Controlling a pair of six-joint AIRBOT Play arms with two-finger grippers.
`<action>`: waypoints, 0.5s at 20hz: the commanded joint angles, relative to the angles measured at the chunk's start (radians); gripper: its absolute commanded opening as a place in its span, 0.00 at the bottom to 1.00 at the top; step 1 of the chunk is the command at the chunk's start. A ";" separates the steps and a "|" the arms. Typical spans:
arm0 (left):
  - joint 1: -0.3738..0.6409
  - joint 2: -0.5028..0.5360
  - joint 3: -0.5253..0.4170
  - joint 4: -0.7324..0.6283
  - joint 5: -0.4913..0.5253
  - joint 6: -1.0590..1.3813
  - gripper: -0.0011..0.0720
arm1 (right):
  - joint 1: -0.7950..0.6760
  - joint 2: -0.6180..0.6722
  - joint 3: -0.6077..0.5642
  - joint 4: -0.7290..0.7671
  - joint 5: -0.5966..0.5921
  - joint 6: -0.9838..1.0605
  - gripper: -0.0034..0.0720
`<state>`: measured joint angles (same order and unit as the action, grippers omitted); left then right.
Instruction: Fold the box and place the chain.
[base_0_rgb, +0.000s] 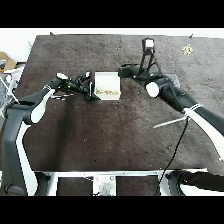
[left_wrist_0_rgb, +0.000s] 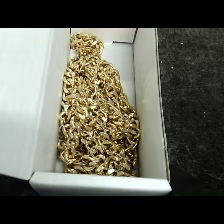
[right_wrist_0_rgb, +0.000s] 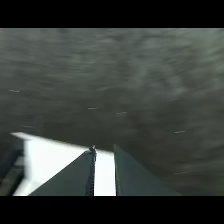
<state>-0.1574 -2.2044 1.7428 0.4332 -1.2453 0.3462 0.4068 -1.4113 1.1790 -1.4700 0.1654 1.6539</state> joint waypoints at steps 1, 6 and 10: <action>0.000 0.001 0.000 0.000 0.000 0.000 0.39 | -0.115 -0.032 0.138 0.141 0.239 -0.324 0.24; 0.000 0.001 0.000 0.000 0.000 0.000 0.39 | -0.282 -0.258 0.358 0.789 0.528 -0.943 0.24; 0.000 0.001 0.000 0.000 0.000 0.000 0.39 | -0.333 -0.467 0.509 0.951 0.671 -1.079 0.24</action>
